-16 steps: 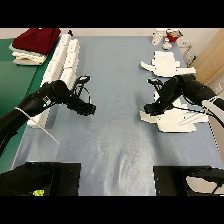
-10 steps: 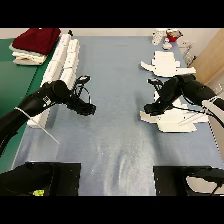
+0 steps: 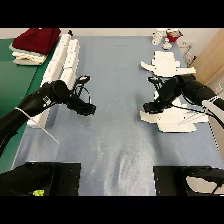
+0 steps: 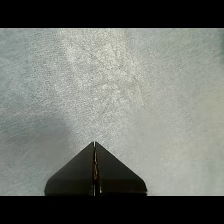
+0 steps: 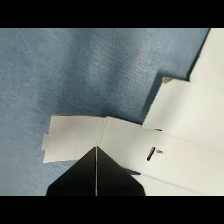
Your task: Fold the box.
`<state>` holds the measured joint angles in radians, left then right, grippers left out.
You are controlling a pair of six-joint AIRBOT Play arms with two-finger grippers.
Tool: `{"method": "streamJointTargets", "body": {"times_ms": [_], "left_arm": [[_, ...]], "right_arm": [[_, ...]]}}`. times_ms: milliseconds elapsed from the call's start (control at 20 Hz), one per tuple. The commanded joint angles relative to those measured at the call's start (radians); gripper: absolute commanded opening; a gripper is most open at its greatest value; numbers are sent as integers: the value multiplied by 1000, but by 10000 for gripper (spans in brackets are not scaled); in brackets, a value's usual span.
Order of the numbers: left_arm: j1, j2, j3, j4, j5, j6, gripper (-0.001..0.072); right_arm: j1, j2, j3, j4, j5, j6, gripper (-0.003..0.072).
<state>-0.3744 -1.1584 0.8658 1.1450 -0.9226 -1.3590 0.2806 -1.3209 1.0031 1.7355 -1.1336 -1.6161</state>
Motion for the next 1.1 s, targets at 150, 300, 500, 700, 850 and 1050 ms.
{"method": "streamJointTargets", "body": {"times_ms": [150, 300, 500, 700, 850, 1050], "left_arm": [[0, 0, 0, -29, 18, -1, 13], [0, -1, 0, -132, 23, 0, 13], [0, -2, 0, -206, 40, 0, 14], [0, -2, 0, -232, 45, 0, 15], [0, -2, 0, -232, 48, 0, 14], [0, -2, 0, -233, 48, 0, 14]], "right_arm": [[0, 0, 1, 53, 46, 13, 8], [-13, -1, 24, 8, 32, 134, 16], [-197, -2, 195, -432, -220, 202, 245], [-552, -31, 256, -541, -222, 123, 469], [-825, -97, 257, -317, -220, -50, 469], [-1086, -183, 258, 137, -237, -383, 469]]}}
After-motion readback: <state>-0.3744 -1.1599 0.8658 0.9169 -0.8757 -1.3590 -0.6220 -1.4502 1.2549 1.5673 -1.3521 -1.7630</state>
